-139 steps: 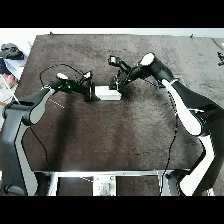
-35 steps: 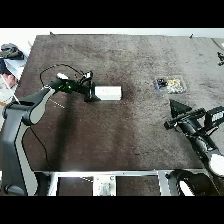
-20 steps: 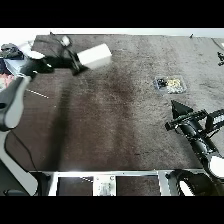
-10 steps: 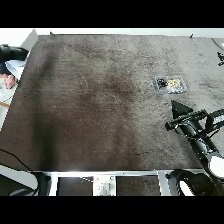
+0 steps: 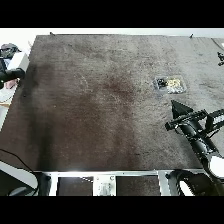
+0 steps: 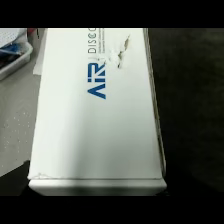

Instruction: Fold the box and place the chain.

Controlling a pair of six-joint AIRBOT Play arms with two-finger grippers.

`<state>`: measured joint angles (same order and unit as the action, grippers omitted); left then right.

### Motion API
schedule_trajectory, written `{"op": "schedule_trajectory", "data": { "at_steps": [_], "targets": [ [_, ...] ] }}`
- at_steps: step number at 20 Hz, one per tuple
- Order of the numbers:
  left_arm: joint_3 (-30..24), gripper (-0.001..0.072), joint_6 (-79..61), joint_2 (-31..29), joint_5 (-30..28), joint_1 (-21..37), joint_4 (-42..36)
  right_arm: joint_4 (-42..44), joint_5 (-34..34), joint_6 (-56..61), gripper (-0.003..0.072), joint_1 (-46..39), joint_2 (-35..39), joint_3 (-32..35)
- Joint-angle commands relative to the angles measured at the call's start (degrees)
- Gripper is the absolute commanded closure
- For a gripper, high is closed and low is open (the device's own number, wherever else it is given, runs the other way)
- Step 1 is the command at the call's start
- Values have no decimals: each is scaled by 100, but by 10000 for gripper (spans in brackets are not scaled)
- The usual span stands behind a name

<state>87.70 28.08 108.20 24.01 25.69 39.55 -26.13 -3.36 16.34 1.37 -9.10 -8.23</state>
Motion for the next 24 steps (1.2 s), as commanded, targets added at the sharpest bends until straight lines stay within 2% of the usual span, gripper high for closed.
{"op": "schedule_trajectory", "data": {
  "at_steps": [1, 6, 10, 11, 12, 13, 15, 19, 24],
  "targets": [
    [-17, 697, -243, 319, -76, 17, -79, 0, -2, 0, 699, 0, 4, 2],
    [9, 697, -1200, 562, 114, 17, -837, 0, -2, 0, 699, 0, 4, 2],
    [9, 695, -1355, 610, -52, 17, -979, 0, -2, 0, 699, 0, 4, 2],
    [11, 642, -1355, 610, -142, 17, -981, 0, -2, 0, 699, 0, 4, 2],
    [11, 254, -1351, 608, -223, 17, -992, 0, -2, 0, 699, 0, 4, 2],
    [11, -11, -1325, 608, -286, 17, -1025, 0, -2, 0, 699, 0, 4, 2],
    [20, 0, -1296, 564, -219, 17, -1029, 0, -2, 0, 699, 0, 4, 2],
    [389, -1, -1147, 476, 435, 17, -1038, 0, -2, 0, 699, 0, 4, 2],
    [702, 0, -929, -249, 597, 17, -1056, 0, -2, 0, 699, 0, 4, 2]
  ]
}}
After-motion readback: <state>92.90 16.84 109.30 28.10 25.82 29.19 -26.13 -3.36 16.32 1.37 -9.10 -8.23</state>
